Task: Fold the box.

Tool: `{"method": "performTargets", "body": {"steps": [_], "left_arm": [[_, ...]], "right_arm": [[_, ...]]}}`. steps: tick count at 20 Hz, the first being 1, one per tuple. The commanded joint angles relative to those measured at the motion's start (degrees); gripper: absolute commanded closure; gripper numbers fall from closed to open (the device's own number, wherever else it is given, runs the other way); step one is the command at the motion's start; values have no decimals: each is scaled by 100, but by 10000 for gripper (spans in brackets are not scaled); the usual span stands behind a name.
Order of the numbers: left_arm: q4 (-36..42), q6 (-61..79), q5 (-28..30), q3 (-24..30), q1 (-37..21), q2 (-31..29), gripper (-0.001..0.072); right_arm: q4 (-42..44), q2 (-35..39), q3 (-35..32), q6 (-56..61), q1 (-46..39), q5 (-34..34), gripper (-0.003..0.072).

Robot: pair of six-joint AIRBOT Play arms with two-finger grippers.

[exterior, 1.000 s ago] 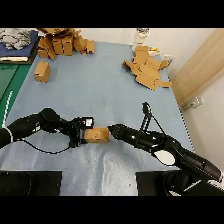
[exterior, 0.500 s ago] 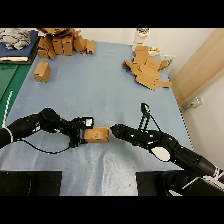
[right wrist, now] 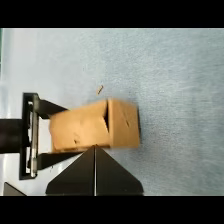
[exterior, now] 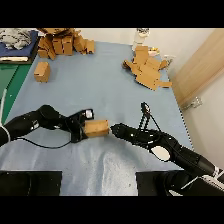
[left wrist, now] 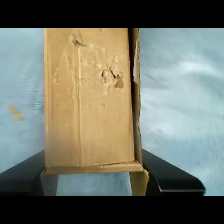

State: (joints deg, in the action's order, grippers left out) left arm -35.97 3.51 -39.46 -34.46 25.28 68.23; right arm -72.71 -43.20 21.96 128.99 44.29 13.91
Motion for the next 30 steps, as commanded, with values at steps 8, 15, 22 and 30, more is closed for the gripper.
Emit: {"method": "performTargets", "body": {"steps": [8,15,22,30], "left_arm": [[-2627,-3869,960,-1034,-2518,-269,202],[-2769,-4221,992,-1174,-4214,256,203],[-3097,-4872,925,-1858,-4238,1086,45],[-4162,-5753,-868,-2181,-4618,758,16]], "right_arm": [[0,-4,0,4,-4,-9,681],[2,-4,0,7,-4,-111,682],[2,-4,0,109,-4,-133,681],[-74,-4,0,105,-4,-129,681]]}}
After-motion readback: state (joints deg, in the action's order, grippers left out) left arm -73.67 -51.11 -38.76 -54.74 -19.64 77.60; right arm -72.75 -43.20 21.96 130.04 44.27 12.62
